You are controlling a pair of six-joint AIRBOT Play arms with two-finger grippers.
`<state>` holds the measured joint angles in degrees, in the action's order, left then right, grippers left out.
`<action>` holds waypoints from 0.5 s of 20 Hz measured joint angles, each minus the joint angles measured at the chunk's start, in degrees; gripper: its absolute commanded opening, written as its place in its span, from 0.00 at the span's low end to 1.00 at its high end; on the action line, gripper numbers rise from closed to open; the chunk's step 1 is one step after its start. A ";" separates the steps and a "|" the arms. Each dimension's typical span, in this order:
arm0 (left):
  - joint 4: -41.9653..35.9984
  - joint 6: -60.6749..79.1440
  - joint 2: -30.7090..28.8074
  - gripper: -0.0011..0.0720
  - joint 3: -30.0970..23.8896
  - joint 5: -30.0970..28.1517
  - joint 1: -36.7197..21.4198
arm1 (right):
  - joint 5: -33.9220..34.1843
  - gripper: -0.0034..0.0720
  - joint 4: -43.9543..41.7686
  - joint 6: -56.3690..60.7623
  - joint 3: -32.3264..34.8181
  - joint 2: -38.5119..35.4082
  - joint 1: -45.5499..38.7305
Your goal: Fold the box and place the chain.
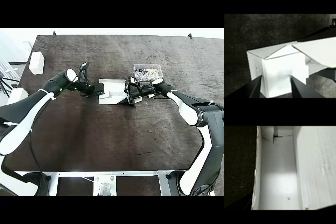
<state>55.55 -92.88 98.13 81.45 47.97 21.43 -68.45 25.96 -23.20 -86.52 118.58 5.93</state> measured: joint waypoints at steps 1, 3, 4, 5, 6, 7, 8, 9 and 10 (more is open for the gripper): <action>0.59 -0.48 0.02 0.60 0.35 0.33 0.07 | 0.00 0.62 0.00 0.00 0.00 0.00 0.00; 1.57 -1.40 0.00 0.60 0.81 0.90 0.13 | 0.00 0.62 0.00 0.00 0.00 0.00 0.00; 2.08 -1.81 0.00 0.60 0.92 1.11 0.15 | 0.00 0.62 0.00 0.00 0.00 0.00 0.00; 2.60 -2.21 0.00 0.60 1.03 1.36 0.15 | 0.00 0.62 0.00 0.00 0.00 0.00 0.00; 3.04 -2.51 0.00 0.60 1.09 1.40 0.15 | 0.00 0.63 0.00 0.00 0.00 0.00 0.00; 3.41 -2.86 0.02 0.60 1.16 1.62 0.17 | 0.00 0.62 0.00 0.00 0.00 0.00 0.00; 3.65 -3.13 0.20 0.60 1.36 1.79 0.17 | 0.00 0.62 0.00 0.02 -0.02 0.00 0.00; 3.89 -3.43 0.63 0.60 1.88 2.21 0.20 | -0.02 0.63 0.00 0.02 0.00 0.00 0.00; 4.09 -3.65 1.20 0.60 2.67 2.78 0.26 | 0.00 0.62 0.00 0.02 0.00 0.00 0.00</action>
<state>59.64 -96.53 99.33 84.12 50.74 21.69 -68.45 25.96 -23.18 -86.52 118.58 5.93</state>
